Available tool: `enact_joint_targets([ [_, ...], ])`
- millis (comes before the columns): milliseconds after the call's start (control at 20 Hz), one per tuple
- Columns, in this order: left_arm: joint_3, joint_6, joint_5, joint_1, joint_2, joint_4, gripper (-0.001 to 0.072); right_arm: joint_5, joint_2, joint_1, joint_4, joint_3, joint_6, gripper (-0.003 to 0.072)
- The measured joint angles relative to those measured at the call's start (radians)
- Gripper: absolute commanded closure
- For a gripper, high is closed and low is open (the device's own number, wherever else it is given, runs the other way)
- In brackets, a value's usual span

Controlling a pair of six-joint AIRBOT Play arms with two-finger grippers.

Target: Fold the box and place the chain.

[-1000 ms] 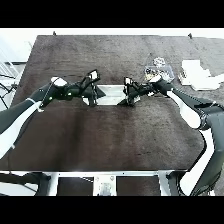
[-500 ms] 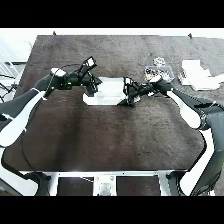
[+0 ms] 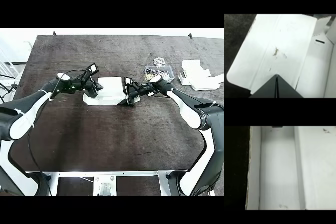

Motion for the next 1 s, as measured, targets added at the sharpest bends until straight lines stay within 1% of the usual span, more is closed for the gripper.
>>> enact_joint_targets([
  [300, 0.005, -0.002, 0.007, 0.0, -0.002, 0.003, 0.0692, 0.0, 0.0, 0.0, 0.0, 0.0, -0.001, 0.0096],
  [400, 0.006, 0.004, 0.012, 0.0, 0.02, 0.01, 0.0693, 0.0, 0.0, 0.0, 0.0, 0.0, -0.001, 0.0096],
  [550, 0.007, 0.008, 0.011, 0.002, 0.078, 0.057, 0.069, 0.0, 0.0, 0.0, 0.0, 0.0, -0.002, 0.0096],
  [600, 0.007, 0.008, 0.003, 0.002, 0.101, 0.084, 0.0547, 0.0, 0.0, 0.0, 0.0, 0.0, -0.002, 0.0097],
  [650, 0.008, 0.008, -0.014, 0.002, 0.122, 0.114, 0.0222, 0.0, 0.0, 0.0, 0.0, 0.0, -0.002, 0.0097],
  [700, 0.008, 0.003, -0.039, 0.002, 0.142, 0.148, 0.0086, 0.0, 0.0, 0.0, 0.0, 0.0, -0.002, 0.0096],
  [850, 0.009, -0.048, -0.116, 0.002, 0.175, 0.253, 0.0083, 0.0, 0.0, 0.0, 0.0, 0.0, -0.002, 0.0096],
  [950, 0.009, -0.094, -0.159, 0.002, 0.182, 0.34, 0.0025, 0.0, 0.0, 0.0, 0.0, 0.0, -0.002, 0.0096],
  [1000, 0.009, -0.117, -0.171, 0.001, 0.185, 0.378, 0.0025, 0.0, 0.0, 0.0, 0.0, 0.0, -0.002, 0.0096],
])
